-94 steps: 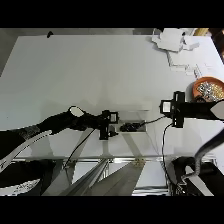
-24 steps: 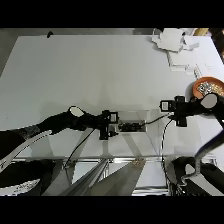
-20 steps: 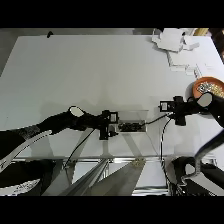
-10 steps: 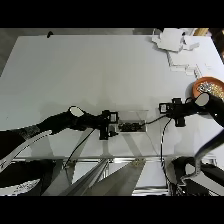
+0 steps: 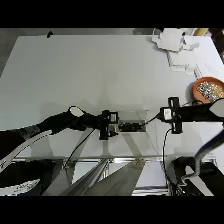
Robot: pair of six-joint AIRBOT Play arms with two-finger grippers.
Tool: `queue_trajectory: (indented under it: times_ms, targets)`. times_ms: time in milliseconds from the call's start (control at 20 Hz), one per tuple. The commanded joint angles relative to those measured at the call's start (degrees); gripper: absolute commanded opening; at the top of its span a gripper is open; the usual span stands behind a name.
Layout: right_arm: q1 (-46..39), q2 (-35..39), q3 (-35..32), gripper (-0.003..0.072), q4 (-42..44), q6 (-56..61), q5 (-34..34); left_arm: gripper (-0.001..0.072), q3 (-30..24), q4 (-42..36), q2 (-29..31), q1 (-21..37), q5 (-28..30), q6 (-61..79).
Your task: Fold the box and place the chain.
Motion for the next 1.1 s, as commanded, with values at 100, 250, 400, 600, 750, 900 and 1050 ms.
queue_trajectory:
  times_ms: [100, 250, 400, 600, 750, 900, 1050]
  targets:
    - [14.64, 4.33, -0.02, 0.0024, 17.25, 0.22, -5.97, 0.0273, -0.02, 0.02, 0.04, 0.02, 0.0, 0.02]
    - [21.4, 2.08, -0.07, 0.0024, 18.14, 0.24, -15.45, 0.0273, -0.02, 0.02, 0.04, 0.02, 0.0, 0.02]
    - [24.06, -3.08, -0.07, 0.0024, 17.49, 1.25, -18.91, 0.0273, -0.02, 0.02, 0.04, 0.02, 0.0, 0.02]
    - [24.09, -8.26, -0.04, 0.0229, 6.4, 6.08, -18.69, 0.0273, -0.02, 0.02, 0.04, 0.02, 0.0, 0.02]
    - [21.09, -4.83, 1.25, 0.0249, -8.28, 10.97, -12.07, 0.0273, -0.02, 0.02, 0.04, 0.02, 0.02, 0.02]
    - [9.55, -0.61, 2.08, 0.0243, -11.61, 5.75, -6.73, 0.0273, -0.02, 0.02, 0.04, 0.02, 0.0, 0.0]
    - [-3.1, -2.25, 2.03, 0.024, -9.97, -0.07, -8.79, 0.0273, -0.02, 0.02, 0.04, 0.02, -0.04, 0.02]
